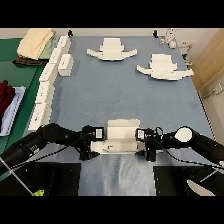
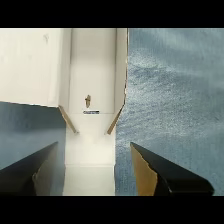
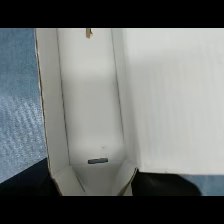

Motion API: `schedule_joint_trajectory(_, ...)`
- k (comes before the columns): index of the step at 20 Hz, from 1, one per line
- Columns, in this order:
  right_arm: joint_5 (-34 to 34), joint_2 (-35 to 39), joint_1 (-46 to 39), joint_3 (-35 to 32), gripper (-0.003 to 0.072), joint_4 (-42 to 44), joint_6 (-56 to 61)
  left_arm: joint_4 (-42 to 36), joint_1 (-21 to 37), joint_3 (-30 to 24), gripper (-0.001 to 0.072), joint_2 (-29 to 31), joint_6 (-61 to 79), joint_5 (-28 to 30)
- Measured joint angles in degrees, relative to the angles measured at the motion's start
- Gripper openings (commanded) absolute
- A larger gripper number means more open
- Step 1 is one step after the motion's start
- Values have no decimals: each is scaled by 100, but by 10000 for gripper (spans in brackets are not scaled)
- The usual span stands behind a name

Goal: Fold the box.

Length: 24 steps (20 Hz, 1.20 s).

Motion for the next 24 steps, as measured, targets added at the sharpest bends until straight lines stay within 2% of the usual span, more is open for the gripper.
schedule_joint_trajectory(3, 0, 0, -4, 0, 504, 0, -2, -186, -201, -22, 689, -205, 57, 337)
schedule_joint_trajectory(4, 0, 0, -4, 2, 504, 0, -2, -282, -254, -22, 567, -280, 74, 463)
schedule_joint_trajectory(7, 0, 0, -4, 0, 504, -2, 0, -483, -337, 11, 143, -494, 105, 715)
schedule_joint_trajectory(8, 0, 0, -4, 0, 504, -2, 0, -509, -356, 26, 109, -557, 140, 765)
schedule_joint_trajectory(20, 9, 0, -4, 0, 504, -7, -2, -1353, -723, 131, 123, -988, 688, 1104)
schedule_joint_trajectory(21, 7, 0, -4, 0, 504, -4, -2, -1394, -730, 133, 302, -1040, 739, 1132)
schedule_joint_trajectory(22, 0, 0, -4, 0, 504, -2, 0, -1434, -739, 131, 535, -1086, 761, 1137)
schedule_joint_trajectory(24, -2, 0, -4, 0, 504, -4, -2, -1491, -750, 131, 600, -1137, 789, 1154)
